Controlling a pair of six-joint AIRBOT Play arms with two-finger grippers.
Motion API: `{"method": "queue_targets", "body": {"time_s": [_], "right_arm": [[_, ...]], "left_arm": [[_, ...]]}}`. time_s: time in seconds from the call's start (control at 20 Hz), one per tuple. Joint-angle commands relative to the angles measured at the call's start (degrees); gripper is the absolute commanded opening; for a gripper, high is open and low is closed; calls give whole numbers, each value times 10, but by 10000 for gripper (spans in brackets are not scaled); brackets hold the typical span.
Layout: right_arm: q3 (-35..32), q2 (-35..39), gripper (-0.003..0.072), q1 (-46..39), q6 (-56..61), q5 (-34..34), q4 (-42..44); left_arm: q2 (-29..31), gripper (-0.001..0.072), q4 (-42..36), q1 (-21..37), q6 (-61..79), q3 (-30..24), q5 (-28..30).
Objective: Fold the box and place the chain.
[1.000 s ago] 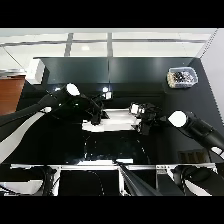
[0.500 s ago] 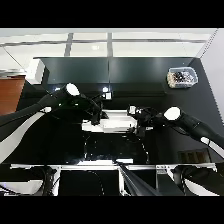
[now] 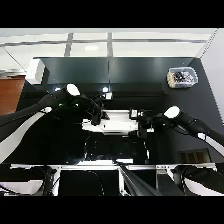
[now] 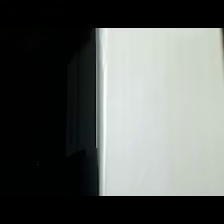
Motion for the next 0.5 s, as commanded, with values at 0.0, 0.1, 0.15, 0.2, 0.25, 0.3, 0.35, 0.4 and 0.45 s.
{"method": "queue_targets", "body": {"time_s": [0.0,0.1,0.15,0.2,0.25,0.3,0.35,0.4,0.45], "right_arm": [[-3,-7,705,-3,-16,-2,3],[-3,-7,705,-3,-16,-2,2],[-3,-7,705,-1,-15,-3,2],[-3,-7,705,2,-10,-9,-1],[-3,-7,705,8,1,-21,-7],[-3,-8,705,13,7,-31,-11],[-3,-9,705,17,11,-36,-16],[-3,-9,705,19,15,-37,-21],[-3,-9,705,20,16,-38,-23]], "left_arm": [[0,29,1,0,0,0,1],[0,29,1,0,0,0,2],[0,29,1,0,0,0,1],[0,29,1,0,0,0,1],[0,29,1,0,0,0,1],[0,29,1,0,0,0,1],[0,29,0,0,0,0,1],[0,29,0,0,0,0,1],[0,29,0,0,0,0,1]]}}
